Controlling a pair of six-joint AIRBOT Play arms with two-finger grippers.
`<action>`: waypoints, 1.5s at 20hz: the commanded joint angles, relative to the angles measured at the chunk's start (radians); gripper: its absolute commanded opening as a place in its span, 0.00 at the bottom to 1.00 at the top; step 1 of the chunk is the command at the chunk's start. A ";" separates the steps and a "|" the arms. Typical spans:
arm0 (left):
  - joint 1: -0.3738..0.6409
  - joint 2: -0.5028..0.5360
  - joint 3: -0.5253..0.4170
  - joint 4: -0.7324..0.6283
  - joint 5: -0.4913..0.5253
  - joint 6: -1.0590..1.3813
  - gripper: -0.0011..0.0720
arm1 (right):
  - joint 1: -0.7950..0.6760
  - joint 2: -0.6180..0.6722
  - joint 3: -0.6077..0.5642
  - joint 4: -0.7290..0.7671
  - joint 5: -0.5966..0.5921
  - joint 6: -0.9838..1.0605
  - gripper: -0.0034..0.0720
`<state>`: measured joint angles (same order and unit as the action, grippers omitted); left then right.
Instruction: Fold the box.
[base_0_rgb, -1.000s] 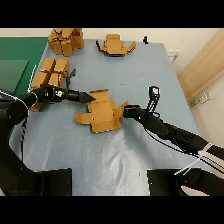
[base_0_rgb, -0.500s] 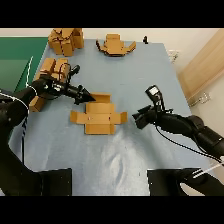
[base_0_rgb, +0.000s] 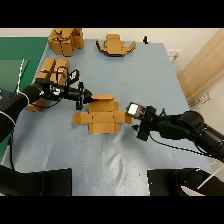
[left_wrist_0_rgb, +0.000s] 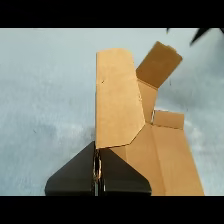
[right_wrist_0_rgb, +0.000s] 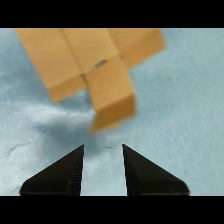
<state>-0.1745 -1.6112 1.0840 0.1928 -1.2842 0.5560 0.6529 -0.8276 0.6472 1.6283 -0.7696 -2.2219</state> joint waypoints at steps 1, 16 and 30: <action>0.000 0.033 -0.101 -0.084 0.032 0.084 0.03 | 0.123 -0.091 0.006 -0.013 0.008 -0.023 0.57; -0.013 0.024 -0.108 0.033 0.134 0.084 0.04 | 0.247 -0.349 0.064 -0.114 0.197 0.006 0.56; -0.013 0.001 -0.108 0.055 0.167 0.083 0.04 | 0.392 -0.402 0.108 -0.247 0.174 0.251 0.54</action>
<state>-0.1871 -1.6089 0.9764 0.2462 -1.1194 0.6388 1.0279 -1.1755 0.7540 1.4673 -0.7101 -1.9804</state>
